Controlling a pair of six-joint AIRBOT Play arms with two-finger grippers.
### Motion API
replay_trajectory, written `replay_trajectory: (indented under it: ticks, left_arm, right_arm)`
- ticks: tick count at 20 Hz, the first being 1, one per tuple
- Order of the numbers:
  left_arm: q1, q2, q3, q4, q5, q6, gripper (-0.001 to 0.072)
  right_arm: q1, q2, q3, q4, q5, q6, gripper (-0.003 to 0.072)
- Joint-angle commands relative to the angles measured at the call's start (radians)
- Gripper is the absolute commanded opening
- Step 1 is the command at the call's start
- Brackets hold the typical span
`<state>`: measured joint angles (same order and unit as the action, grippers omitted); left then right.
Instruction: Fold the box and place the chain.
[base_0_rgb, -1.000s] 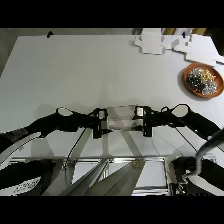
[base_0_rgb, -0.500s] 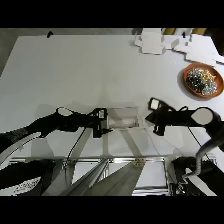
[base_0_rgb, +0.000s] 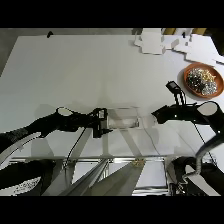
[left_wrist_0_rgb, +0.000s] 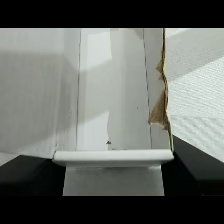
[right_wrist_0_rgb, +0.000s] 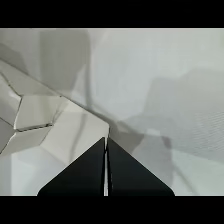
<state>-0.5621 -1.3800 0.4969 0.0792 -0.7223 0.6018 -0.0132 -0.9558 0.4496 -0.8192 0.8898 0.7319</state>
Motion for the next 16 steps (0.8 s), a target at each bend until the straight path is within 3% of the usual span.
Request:
replay_trajectory:
  ticks: [1,6,11,16]
  left_arm:
    - [0.0,0.0,0.0,0.0,0.0,0.0,0.0211]
    - [0.0,0.0,0.0,0.0,0.0,0.0,0.0211]
    - [0.0,0.0,0.0,0.0,0.0,0.0,0.0211]
    - [0.0,0.0,0.0,0.0,0.0,0.0,0.0211]
  right_arm:
    - [-0.012,-0.073,0.0,0.0,0.004,0.113,0.0017]
    - [-0.012,-0.107,0.001,0.017,-0.008,0.132,0.0017]
    - [-0.012,-0.025,0.068,0.035,0.031,0.132,0.0017]
    - [-0.133,-0.012,0.076,0.026,0.057,0.181,0.0018]
